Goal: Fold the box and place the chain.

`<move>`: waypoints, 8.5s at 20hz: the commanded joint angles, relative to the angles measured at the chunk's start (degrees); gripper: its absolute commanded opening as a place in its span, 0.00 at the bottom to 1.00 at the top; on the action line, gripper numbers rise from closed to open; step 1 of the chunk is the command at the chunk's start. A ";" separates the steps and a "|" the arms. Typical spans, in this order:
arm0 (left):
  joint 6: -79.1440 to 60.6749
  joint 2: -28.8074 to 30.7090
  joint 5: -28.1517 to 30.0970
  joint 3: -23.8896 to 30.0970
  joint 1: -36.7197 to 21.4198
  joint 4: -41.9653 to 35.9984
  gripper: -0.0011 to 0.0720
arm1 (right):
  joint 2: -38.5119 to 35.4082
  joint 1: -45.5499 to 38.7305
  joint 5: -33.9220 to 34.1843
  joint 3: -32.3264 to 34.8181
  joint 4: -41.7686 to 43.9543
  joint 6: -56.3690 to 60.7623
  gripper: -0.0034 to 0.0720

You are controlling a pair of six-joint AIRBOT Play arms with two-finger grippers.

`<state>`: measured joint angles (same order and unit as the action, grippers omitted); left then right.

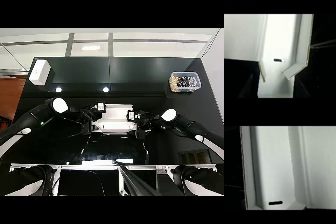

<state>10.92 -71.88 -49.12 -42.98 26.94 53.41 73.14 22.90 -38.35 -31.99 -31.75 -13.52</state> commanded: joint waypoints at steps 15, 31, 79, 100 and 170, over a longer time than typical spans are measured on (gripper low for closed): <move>-0.48 -5.35 -0.57 0.02 0.37 -15.21 0.23 | 0.04 -0.02 0.00 0.00 0.04 0.02 0.31; -1.49 -6.08 1.42 0.02 3.21 -13.40 0.35 | 0.04 0.00 0.02 0.00 0.04 0.02 0.31; 44.09 -6.97 -15.74 3.85 -14.91 -24.22 0.81 | 0.04 0.00 0.02 0.00 0.07 0.02 0.31; 77.31 -6.99 -9.68 -8.09 0.17 -1.38 0.67 | 0.04 -0.02 0.04 0.00 0.09 0.02 0.31; 124.10 -16.28 -15.45 -21.27 19.26 33.11 0.05 | 0.04 -0.02 0.02 0.00 0.09 0.02 0.31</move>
<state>135.11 -88.09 -64.69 -64.20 46.15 86.48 73.14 22.90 -38.28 -31.99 -31.68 -13.63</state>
